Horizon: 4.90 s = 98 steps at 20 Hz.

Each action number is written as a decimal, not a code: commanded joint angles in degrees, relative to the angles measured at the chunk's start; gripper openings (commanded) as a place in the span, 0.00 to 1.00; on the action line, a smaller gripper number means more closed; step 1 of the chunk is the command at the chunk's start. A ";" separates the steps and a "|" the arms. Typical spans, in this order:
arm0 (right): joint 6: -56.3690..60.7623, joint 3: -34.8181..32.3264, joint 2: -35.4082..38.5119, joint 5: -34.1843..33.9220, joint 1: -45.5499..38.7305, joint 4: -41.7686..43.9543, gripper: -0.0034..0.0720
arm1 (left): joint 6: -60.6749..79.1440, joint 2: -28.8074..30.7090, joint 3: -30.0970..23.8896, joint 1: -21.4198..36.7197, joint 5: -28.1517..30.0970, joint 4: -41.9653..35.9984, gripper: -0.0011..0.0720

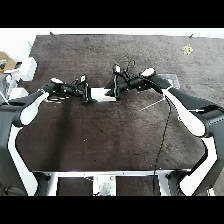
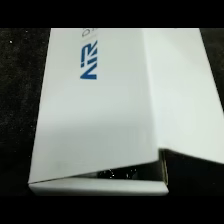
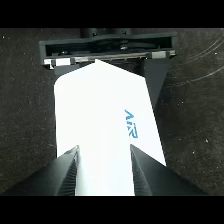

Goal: Fold the box and place the chain.

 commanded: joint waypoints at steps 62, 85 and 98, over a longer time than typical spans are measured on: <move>6.23 -2.38 -0.85 -3.39 -0.50 -8.92 0.05 | 0.02 -0.02 0.02 -0.02 0.02 0.00 0.32; 9.22 -50.10 55.39 -60.37 -0.52 18.60 0.05 | 0.02 -0.02 0.02 -0.02 -0.04 0.00 0.32; 9.25 -71.71 74.07 -71.63 -0.52 19.74 0.05 | -3.26 2.32 1.66 1.49 0.07 -4.70 0.03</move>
